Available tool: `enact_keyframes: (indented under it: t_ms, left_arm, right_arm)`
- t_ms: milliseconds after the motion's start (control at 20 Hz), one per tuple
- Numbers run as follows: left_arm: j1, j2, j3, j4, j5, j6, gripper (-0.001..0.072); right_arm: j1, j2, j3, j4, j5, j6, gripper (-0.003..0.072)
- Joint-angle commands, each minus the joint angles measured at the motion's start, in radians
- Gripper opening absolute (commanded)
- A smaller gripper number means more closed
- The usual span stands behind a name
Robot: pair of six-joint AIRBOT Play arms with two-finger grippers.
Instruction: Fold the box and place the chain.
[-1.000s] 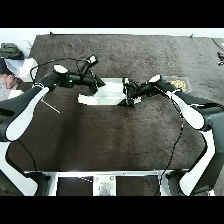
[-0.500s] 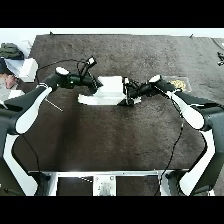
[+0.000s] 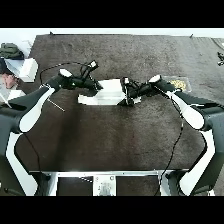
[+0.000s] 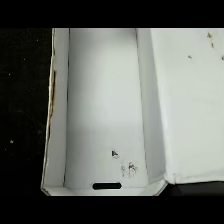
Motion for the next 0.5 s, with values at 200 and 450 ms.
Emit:
enact_keyframes:
  t_ms: [200,450]
  left_arm:
    - [0.101,0.002,0.244,-0.020,-0.408,-0.005,0.0008]
    - [0.105,0.032,0.266,0.243,-0.437,-0.011,0.0007]
  right_arm:
    - [0.000,0.000,0.000,0.000,0.000,0.002,0.0168]
    - [0.000,0.000,0.000,0.000,0.000,0.002,0.0168]
